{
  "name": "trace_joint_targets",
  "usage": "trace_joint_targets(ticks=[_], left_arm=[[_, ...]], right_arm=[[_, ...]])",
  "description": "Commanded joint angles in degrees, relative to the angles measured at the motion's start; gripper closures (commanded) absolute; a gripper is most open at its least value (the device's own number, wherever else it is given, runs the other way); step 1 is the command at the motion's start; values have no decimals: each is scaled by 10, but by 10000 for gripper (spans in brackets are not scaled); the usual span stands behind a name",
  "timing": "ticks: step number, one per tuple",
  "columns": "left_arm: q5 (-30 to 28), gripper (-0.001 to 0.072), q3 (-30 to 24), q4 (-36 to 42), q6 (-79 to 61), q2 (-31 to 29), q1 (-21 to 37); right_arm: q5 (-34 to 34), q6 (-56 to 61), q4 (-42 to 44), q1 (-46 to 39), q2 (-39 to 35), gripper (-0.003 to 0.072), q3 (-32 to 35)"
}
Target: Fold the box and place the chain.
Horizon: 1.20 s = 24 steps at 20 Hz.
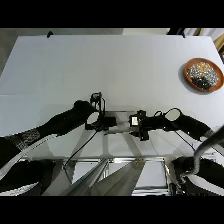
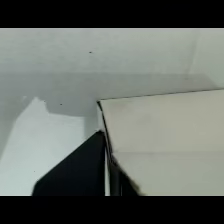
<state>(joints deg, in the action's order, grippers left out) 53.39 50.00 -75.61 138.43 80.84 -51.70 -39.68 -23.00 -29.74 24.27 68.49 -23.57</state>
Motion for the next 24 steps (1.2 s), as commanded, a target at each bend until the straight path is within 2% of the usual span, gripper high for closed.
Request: trace_joint_targets(ticks=[1,5,6,7,8,10,13,15,24], left_arm=[[16,704,0,7,11,-3,-1],[22,688,0,8,11,-3,-2],[22,605,0,8,11,-3,-3],[22,463,0,8,11,-3,-5],[22,411,1,8,11,-3,-5],[35,411,14,-3,10,-3,-5],[99,411,56,-47,11,-2,-5],[130,411,70,-48,12,-2,-5],[122,416,71,-52,46,16,-12]], right_arm=[[0,0,0,0,0,302,0],[0,0,0,0,0,302,0],[0,0,0,0,0,302,0],[0,0,0,0,0,302,0],[0,0,0,0,0,302,0],[0,0,0,0,0,302,0],[0,0,0,0,0,302,0],[0,0,0,0,0,302,0],[0,0,0,0,0,302,0]])
